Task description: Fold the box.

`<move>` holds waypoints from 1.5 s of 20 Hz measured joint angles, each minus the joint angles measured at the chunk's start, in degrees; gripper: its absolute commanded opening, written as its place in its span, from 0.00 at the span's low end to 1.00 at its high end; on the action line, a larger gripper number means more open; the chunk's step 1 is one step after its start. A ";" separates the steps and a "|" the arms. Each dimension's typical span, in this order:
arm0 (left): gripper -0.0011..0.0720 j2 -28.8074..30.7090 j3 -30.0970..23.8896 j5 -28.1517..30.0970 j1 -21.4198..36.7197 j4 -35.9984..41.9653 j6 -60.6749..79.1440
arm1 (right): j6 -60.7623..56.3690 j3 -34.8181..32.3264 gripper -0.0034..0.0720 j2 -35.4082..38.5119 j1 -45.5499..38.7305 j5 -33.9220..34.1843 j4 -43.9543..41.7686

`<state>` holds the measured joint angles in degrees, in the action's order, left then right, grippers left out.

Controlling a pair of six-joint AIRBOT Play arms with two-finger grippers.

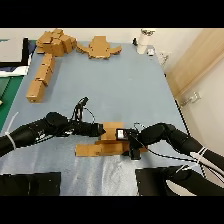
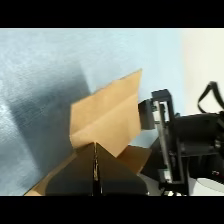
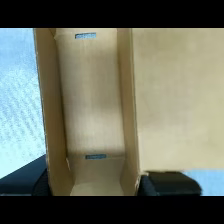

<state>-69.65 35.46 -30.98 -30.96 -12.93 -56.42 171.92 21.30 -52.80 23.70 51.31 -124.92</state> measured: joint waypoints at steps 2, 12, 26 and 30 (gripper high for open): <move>0.03 -1.95 0.13 -1.29 0.00 -0.46 -0.17 | 0.02 0.00 0.78 0.00 0.00 0.02 0.02; 0.03 -5.75 2.05 -4.55 -0.13 -1.33 0.11 | 0.09 0.00 0.78 0.00 0.00 0.07 0.07; 0.03 8.02 4.00 -25.49 18.82 -9.75 27.91 | 0.04 0.02 0.78 0.00 0.00 0.00 1.57; 0.03 11.82 4.00 -31.04 18.58 -17.07 38.21 | 0.04 0.02 0.78 0.00 0.00 0.00 1.73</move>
